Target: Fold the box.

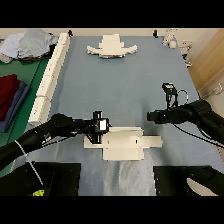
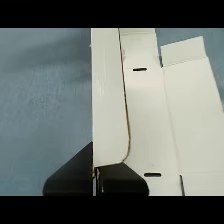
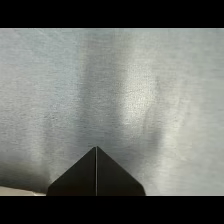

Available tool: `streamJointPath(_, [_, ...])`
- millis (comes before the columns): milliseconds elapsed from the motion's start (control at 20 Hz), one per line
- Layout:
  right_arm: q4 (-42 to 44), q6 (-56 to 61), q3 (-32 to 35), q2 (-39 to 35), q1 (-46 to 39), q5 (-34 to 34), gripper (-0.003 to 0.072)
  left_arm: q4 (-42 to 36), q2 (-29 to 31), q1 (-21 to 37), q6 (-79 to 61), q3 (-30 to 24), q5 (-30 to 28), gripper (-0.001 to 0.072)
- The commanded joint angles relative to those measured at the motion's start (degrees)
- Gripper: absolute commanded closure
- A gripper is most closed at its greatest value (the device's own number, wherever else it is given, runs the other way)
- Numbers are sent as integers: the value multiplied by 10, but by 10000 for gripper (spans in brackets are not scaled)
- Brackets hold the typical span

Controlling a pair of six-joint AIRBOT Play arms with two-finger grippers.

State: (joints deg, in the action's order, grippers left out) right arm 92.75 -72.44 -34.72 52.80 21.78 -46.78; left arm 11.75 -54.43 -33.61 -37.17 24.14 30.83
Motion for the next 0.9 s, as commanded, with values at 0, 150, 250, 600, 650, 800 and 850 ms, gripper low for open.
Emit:
streamJointPath(0, [1, 0, -1, 0, 0, 6, 686, -2, 1, 7, -43, 14, -9, 695])
streamJointPath(150, [1, 0, -1, 0, 0, 21, 686, -2, -1, 44, -43, 21, 8, 695])
streamJointPath(250, [1, 0, -1, 0, 0, 25, 686, 2, -9, 78, -43, 29, 74, 695])
streamJointPath(600, [1, 0, -1, 0, 0, 33, 686, 3, -70, 97, -49, 39, 111, 696])
streamJointPath(650, [1, 0, -1, 0, 0, 33, 685, 2, -75, 97, -49, 39, 111, 696])
streamJointPath(800, [1, 0, -1, 0, 0, 33, 686, 0, -77, 97, -48, 34, 111, 695])
streamJointPath(850, [1, 0, -1, 0, 0, 33, 686, 0, -77, 97, -47, 31, 111, 696])
